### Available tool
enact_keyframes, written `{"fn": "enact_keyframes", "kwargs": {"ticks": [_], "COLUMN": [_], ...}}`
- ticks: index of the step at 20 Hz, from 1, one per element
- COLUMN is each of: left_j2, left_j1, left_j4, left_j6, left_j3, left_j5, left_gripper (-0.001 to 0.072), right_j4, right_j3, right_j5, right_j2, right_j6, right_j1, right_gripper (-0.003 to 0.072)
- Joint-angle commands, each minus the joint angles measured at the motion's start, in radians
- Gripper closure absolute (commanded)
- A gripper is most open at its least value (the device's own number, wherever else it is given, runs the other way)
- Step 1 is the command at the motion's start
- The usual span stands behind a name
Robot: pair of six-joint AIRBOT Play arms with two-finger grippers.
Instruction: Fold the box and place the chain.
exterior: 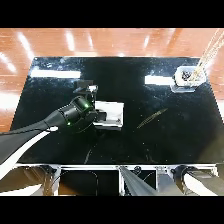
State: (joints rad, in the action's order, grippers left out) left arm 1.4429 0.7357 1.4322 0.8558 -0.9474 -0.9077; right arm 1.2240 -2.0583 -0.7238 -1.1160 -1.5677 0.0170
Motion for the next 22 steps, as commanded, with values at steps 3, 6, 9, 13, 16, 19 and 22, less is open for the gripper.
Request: {"fn": "enact_keyframes", "kwargs": {"ticks": [3,6,9,13,16,19,22], "left_j2": [0.001,0.001,0.001,0.001,0.001,0.001,0.001], "left_j1": [0.001,0.001,0.001,0.001,0.001,0.001,0.001], "left_j4": [0.001,0.001,0.001,0.001,0.001,0.001,0.001], "left_j6": [0.000,0.000,0.000,0.000,0.000,0.000,0.000], "left_j3": [0.000,0.000,0.000,0.000,0.000,0.000,0.000], "left_j5": [0.000,-0.001,-0.001,0.000,0.000,0.000,0.000], "left_gripper": [0.0683,0.0682,0.0682,0.0682,0.0682,0.0682,0.0682], "right_j4": [0.003,0.002,0.003,0.003,-0.015,-0.049,-0.073], "right_j3": [-0.039,-0.030,0.026,0.066,0.068,0.069,0.125], "right_j5": [-0.079,-0.177,-0.153,-0.166,-0.199,-0.277,-0.306], "right_j2": [0.056,0.059,0.057,0.017,-0.044,-0.111,-0.122], "right_j6": [0.098,0.152,0.156,0.167,0.166,0.166,0.132], "right_j1": [-0.232,-0.404,-0.536,-0.600,-0.612,-0.613,-0.616], "right_gripper": [0.0655,0.0656,0.0656,0.0657,0.0656,0.0656,0.0654]}}
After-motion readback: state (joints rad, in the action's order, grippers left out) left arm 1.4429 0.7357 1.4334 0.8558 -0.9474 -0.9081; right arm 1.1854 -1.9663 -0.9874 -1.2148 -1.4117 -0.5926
